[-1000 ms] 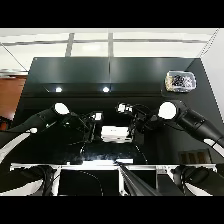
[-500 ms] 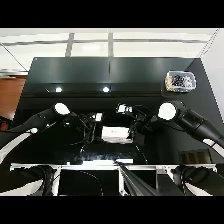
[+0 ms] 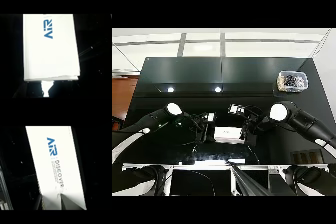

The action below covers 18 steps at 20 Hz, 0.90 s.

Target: Fold the box and place the chain.

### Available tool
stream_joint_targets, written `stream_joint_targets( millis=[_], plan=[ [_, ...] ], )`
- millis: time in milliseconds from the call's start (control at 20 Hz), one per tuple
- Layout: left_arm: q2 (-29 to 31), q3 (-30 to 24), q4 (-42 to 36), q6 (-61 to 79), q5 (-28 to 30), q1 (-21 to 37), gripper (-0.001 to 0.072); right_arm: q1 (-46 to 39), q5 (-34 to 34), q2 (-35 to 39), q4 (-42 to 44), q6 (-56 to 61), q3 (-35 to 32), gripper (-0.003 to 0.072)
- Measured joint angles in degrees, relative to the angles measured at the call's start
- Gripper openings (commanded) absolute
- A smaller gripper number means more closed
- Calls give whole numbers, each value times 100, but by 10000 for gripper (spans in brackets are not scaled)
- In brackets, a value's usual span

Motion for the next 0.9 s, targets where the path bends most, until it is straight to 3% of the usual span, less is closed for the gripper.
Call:
stream_joint_targets(
  millis=[400,850,900],
  plan=[
    [0,0,35,44,-11,2,399,-251,258,46,-197,356,118,247],
    [0,0,13,17,-9,2,399,-859,579,422,457,549,291,244],
    [0,0,13,17,-9,2,399,-876,623,437,544,603,293,62]
  ],
)
